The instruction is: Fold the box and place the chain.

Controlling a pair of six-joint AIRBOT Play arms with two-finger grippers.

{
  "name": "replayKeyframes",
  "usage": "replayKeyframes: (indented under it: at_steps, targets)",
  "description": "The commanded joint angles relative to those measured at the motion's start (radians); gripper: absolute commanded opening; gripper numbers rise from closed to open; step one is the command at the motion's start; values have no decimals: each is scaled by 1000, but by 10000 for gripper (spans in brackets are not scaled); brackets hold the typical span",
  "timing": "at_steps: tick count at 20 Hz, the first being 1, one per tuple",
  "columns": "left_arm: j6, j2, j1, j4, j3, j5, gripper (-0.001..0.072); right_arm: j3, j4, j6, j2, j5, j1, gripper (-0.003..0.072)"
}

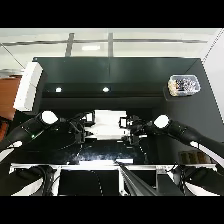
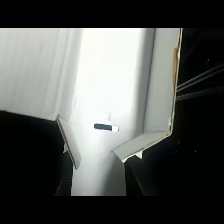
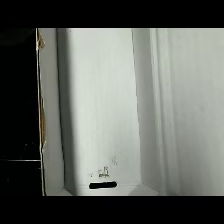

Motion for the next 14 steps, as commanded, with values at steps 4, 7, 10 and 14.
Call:
replayKeyframes:
  at_steps: [4,7,10,14]
  targets:
    - [3,0,-4,-124,0,-3,349,0,0,0,0,0,0,477]
    - [3,0,-18,-123,0,-27,272,0,0,0,0,0,0,477]
    - [3,-1,-40,-124,0,-20,263,0,0,0,0,0,0,477]
    - [3,-3,-56,-124,0,-2,160,0,0,0,0,0,0,477]
